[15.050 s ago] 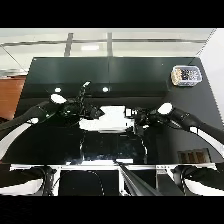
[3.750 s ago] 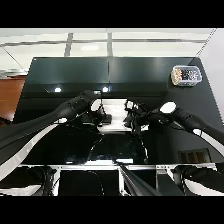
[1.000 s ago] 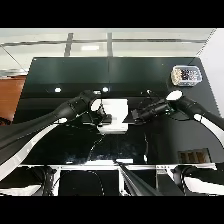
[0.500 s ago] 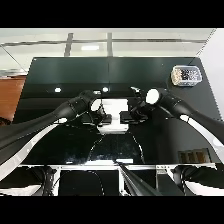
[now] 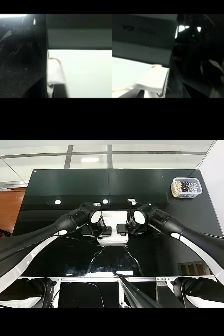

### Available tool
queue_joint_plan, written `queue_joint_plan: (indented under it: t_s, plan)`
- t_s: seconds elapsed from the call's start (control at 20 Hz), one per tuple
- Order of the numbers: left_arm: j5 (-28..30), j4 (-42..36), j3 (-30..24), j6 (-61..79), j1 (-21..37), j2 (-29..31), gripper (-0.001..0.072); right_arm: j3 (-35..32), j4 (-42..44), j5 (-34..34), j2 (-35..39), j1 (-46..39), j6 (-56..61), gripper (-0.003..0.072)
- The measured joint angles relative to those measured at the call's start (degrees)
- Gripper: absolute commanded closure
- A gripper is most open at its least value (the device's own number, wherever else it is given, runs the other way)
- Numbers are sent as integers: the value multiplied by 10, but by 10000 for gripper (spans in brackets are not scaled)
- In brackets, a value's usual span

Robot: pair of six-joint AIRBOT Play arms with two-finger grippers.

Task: Fold the box and place the chain.

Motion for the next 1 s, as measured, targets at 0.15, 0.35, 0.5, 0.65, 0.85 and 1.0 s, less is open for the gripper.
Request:
queue_joint_plan:
  t_s: [0.15, 0.35, 0.5, 0.65, 0.85, 1.0]
  plan:
    - [0, 0, 0, 0, 0, 0, 682, 12, -24, 21, -13, 9, 25, 199]
    - [0, 0, 0, 0, 0, 0, 682, 19, -34, 37, -30, 14, 40, 199]
    - [0, 0, 0, 0, 0, 0, 682, 20, -33, 43, -36, 15, 43, 441]
    - [0, 0, 0, 2, 0, 0, 682, 20, -25, 43, -38, 16, 45, 677]
    - [0, -3, 0, -2, 0, 0, 682, 21, -20, 44, -39, 16, 49, 675]
    - [0, -2, 0, -1, 0, 0, 682, 21, -17, 44, -39, 16, 47, 605]
